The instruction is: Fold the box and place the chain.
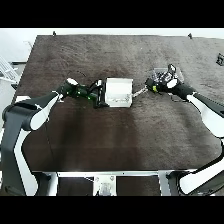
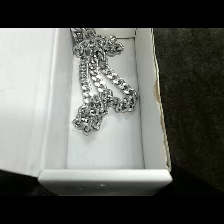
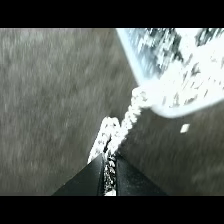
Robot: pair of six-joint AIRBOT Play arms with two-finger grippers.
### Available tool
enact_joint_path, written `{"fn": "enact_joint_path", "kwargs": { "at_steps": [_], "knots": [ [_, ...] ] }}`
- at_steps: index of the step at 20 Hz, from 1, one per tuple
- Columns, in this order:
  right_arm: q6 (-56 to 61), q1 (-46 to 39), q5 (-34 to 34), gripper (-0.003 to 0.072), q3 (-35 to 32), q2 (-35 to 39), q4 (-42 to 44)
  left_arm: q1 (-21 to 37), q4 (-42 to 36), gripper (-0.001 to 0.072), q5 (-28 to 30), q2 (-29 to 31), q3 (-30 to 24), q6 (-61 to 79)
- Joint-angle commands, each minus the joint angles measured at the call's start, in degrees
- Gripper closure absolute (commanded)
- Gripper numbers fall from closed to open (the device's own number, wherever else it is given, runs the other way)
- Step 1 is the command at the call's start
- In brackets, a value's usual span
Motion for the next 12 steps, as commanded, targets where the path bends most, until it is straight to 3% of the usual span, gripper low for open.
{"fn": "enact_joint_path", "kwargs": {
  "at_steps": [1, 12],
  "knots": [
    [-0.3, 0.0, -0.6, 0.0672, 0.2, 3.8, -0.3, 0.0, 0.0, 0.029, 0.0, 0.0, 0.0, 0.0],
    [-1.8, 6.4, 7.0, 0.0672, 0.2, 20.5, -6.1, 0.0, 0.0, 0.029, 0.0, 0.0, 0.0, 0.0]
  ]
}}
